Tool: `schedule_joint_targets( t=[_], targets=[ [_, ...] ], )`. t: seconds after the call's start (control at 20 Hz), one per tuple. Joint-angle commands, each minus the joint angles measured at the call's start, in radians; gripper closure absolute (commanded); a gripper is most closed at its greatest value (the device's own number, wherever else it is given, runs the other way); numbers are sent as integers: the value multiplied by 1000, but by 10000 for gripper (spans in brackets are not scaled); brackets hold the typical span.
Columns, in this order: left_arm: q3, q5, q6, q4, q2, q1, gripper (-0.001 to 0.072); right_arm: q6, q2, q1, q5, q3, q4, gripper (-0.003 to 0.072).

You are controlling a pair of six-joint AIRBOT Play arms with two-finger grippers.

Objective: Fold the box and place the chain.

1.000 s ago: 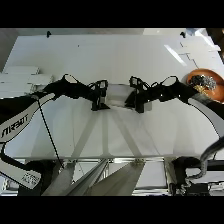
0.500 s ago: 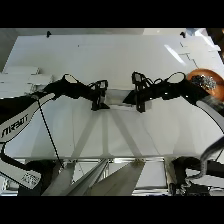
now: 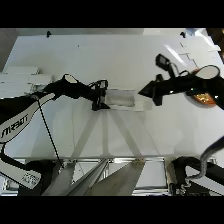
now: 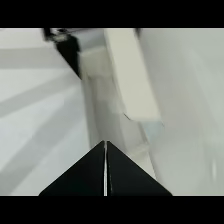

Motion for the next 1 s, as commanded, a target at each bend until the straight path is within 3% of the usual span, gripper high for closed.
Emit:
schedule_joint_targets(
  t=[0.0,0.2,0.5,0.65,0.95],
  targets=[
    [0,0,0,0,0,0,432,418,13,-126,-67,-7,-228,677],
    [0,0,0,0,0,0,432,592,12,-157,-87,-53,-352,682],
    [0,0,0,1,0,0,432,661,-108,-131,-91,-108,-320,683],
    [0,0,0,0,0,0,432,638,-188,-76,-80,-108,-236,682],
    [0,0,0,0,0,0,432,633,-211,-46,-84,-108,-228,682]
  ],
)
